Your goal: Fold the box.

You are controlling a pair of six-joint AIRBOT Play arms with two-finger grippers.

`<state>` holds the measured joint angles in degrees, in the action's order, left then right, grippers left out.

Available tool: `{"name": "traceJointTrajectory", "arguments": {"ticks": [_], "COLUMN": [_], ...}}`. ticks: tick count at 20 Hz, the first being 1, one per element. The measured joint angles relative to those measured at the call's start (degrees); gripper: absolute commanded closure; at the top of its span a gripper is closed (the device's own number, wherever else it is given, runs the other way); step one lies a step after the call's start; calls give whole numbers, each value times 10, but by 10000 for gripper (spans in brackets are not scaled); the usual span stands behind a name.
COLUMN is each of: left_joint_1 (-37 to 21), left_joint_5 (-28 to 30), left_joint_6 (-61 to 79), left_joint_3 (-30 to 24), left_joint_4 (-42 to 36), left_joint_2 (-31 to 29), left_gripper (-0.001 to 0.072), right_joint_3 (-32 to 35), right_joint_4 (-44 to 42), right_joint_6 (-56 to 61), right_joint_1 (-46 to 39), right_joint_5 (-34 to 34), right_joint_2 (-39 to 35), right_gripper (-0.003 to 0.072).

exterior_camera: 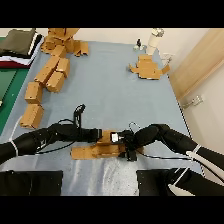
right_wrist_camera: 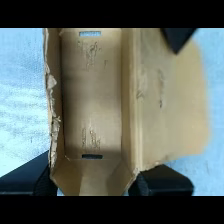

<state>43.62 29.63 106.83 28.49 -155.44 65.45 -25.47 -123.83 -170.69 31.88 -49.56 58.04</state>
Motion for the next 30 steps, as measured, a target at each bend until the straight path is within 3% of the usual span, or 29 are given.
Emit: {"name": "traceJointTrajectory", "arguments": {"ticks": [5, 11, 15, 16, 17, 18, 26, 28, 30], "left_joint_1": [-62, -139, -160, -162, -164, -164, -99, -87, -80], "left_joint_5": [77, 183, 247, 256, 265, 270, 289, 283, 268], "left_joint_6": [76, 258, 353, 367, 382, 397, 485, 499, 523], "left_joint_3": [54, 78, 80, 81, 81, 81, 62, 37, 3], "left_joint_4": [9, 18, 101, 130, 156, 172, 248, 253, 246], "left_joint_2": [-21, -100, -151, -158, -163, -167, -176, -176, -177], "left_gripper": [698, 697, 695, 621, 295, 172, 181, 18, 18], "right_joint_3": [0, 0, 0, 0, 0, 0, 0, 0, 0], "right_joint_4": [2, 2, 2, 2, 2, 2, 2, 2, 4], "right_joint_6": [0, 0, 0, 0, 0, 0, 0, 0, 0], "right_joint_1": [0, 0, 0, 0, 0, 0, 0, 0, -1], "right_joint_5": [0, 0, 0, 0, 0, 0, 0, 0, 0], "right_joint_2": [0, 0, 0, 0, 0, 0, 0, 0, 0], "right_gripper": [188, 188, 188, 188, 188, 188, 188, 188, 188]}}
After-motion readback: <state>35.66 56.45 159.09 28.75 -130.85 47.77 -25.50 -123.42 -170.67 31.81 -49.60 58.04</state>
